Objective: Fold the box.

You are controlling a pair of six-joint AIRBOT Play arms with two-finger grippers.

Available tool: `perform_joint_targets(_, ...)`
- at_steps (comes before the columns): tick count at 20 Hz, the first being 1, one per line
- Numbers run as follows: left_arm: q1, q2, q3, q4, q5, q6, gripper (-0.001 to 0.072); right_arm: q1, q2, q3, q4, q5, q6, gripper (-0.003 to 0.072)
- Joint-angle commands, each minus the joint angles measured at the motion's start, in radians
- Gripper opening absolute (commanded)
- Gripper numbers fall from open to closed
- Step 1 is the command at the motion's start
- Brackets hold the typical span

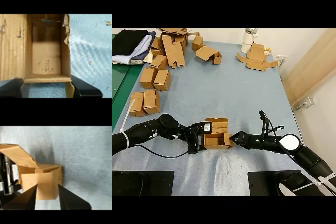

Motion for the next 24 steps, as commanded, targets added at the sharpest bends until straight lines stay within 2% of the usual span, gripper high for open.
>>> perform_joint_targets(1,0.0,0.0,0.0,0.0,0.0,0.0,0.0446,0.034,-0.01,0.001,0.038,-0.018,-0.019,0.042)
perform_joint_targets(4,0.0,0.0,0.0,0.0,0.0,0.0,0.0446,0.079,-0.063,0.003,0.037,-0.05,-0.021,0.0419)
perform_joint_targets(7,0.0,0.0,0.0,0.0,0.0,0.0,0.0446,0.116,-0.121,0.058,-0.042,-0.07,-0.013,0.0415)
perform_joint_targets(11,0.0,0.0,0.0,0.0,0.0,0.0,0.0446,0.17,-0.207,0.161,-0.261,-0.04,0.182,0.0399)
perform_joint_targets(14,0.0,0.0,0.0,0.0,0.0,0.0,0.0446,0.253,-0.282,0.239,-0.497,0.022,0.421,0.0397)
perform_joint_targets(15,0.0,0.0,0.0,0.0,0.0,0.0,0.0446,0.28,-0.302,0.264,-0.569,0.043,0.495,0.0385)
perform_joint_targets(16,0.0,0.0,0.0,0.0,0.0,0.0,0.0446,0.307,-0.32,0.294,-0.636,0.064,0.564,0.0334)
perform_joint_targets(17,0.0,0.0,0.0,0.0,0.0,0.0,0.0446,0.327,-0.333,0.323,-0.691,0.081,0.621,0.0334)
perform_joint_targets(24,0.0,0.0,0.0,0.0,0.0,0.0,0.0445,0.334,-0.341,0.37,-0.661,0.044,0.633,0.0337)
